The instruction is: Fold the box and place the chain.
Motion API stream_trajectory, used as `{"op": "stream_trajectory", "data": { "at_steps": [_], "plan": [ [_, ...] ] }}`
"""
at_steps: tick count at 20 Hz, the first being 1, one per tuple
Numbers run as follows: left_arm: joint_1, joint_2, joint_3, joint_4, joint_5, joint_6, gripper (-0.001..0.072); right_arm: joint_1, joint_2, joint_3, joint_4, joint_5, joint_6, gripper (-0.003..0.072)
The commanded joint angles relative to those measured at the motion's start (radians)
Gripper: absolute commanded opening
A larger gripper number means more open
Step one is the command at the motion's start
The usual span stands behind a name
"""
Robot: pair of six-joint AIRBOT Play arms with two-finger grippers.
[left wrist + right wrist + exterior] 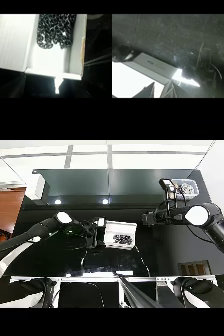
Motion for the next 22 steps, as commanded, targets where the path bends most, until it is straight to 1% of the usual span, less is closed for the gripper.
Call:
{"op": "stream_trajectory", "data": {
  "at_steps": [1,4,5,6,7,9,10,11,12,15,16,17,18,20,22],
  "plan": [
    [-0.023,-0.002,0.004,0.006,-0.003,0.042,0.0708,0.000,0.000,0.000,0.000,0.000,0.000,0.0273],
    [-0.035,-0.002,0.005,0.009,-0.004,0.053,0.0705,0.000,0.000,0.000,0.000,-0.004,0.000,0.0273],
    [-0.035,-0.002,0.005,0.006,-0.003,0.053,0.0681,0.000,0.000,0.000,0.000,-0.011,0.000,0.0273],
    [-0.035,-0.002,0.005,0.006,-0.003,0.053,0.0609,0.000,0.000,0.000,0.000,-0.021,0.000,0.0273],
    [-0.035,-0.002,0.005,0.006,-0.003,0.053,0.0512,0.000,0.000,0.000,0.000,-0.036,0.000,0.0273],
    [-0.035,-0.002,0.005,0.005,0.001,0.053,0.0352,0.000,-0.006,-0.001,0.000,-0.081,0.001,0.0274],
    [-0.035,-0.002,0.005,0.005,0.001,0.053,0.0344,0.000,-0.013,-0.001,0.009,-0.108,0.013,0.0278],
    [-0.035,-0.002,0.005,0.005,0.001,0.053,0.0344,0.000,-0.024,-0.001,0.031,-0.127,0.023,0.0456],
    [-0.035,-0.002,0.005,0.005,0.001,0.053,0.0345,0.000,-0.038,-0.001,0.057,-0.136,0.013,0.0673],
    [-0.035,-0.002,0.005,0.005,0.001,0.053,0.0345,0.011,-0.098,-0.003,0.126,-0.105,-0.028,0.0673],
    [-0.035,-0.002,0.005,0.005,0.001,0.053,0.0345,0.029,-0.120,-0.004,0.147,-0.093,-0.067,0.0661],
    [-0.035,-0.002,0.005,0.005,0.001,0.053,0.0345,0.048,-0.134,-0.005,0.166,-0.084,-0.111,0.0626],
    [-0.035,-0.002,0.005,0.005,0.001,0.053,0.0345,0.069,-0.142,-0.005,0.175,-0.068,-0.169,0.0626],
    [-0.035,-0.002,0.005,0.005,0.001,0.053,0.0345,0.130,-0.142,-0.005,0.173,-0.035,-0.384,0.0626],
    [-0.035,-0.002,0.005,0.005,0.001,0.053,0.0345,0.183,-0.142,-0.005,0.172,-0.027,-0.571,0.0626]
  ]
}}
